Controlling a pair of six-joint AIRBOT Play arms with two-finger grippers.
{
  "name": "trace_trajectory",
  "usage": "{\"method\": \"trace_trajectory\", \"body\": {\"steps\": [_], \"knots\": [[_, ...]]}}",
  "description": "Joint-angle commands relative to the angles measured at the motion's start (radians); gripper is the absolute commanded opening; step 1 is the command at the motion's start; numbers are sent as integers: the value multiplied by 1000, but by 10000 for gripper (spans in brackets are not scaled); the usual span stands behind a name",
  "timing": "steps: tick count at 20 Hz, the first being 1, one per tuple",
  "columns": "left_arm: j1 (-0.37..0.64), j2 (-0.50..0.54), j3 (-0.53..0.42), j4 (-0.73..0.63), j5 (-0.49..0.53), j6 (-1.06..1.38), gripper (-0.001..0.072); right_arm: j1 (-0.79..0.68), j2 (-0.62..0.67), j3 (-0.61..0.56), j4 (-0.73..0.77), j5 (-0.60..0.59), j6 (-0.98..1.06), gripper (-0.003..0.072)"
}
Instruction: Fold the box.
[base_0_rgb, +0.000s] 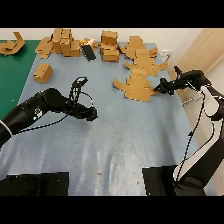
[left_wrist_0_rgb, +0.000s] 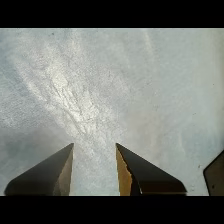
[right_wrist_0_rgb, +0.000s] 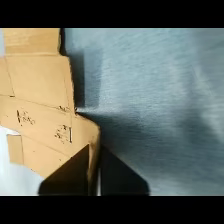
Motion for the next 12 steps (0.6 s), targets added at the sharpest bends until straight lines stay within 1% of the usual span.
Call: {"method": "trace_trajectory", "body": {"steps": [1,4,6,7,8,10,12], "knots": [[1,0,0,0,-24,-11,401,13,8,1,12,-68,-14,4],[7,0,0,-1,-20,-18,400,20,48,-2,61,-119,-76,1],[31,0,0,-14,-18,-16,401,31,106,-63,147,-116,-163,-1],[47,0,0,-20,-19,-11,401,38,142,-124,213,-114,-209,-1],[65,2,0,-29,-21,11,401,46,185,-211,267,-107,-245,-1],[110,3,0,-83,-20,82,401,70,271,-410,310,-74,-291,-1],[167,2,0,-157,-21,169,401,107,356,-607,338,-6,-329,-1]]}}
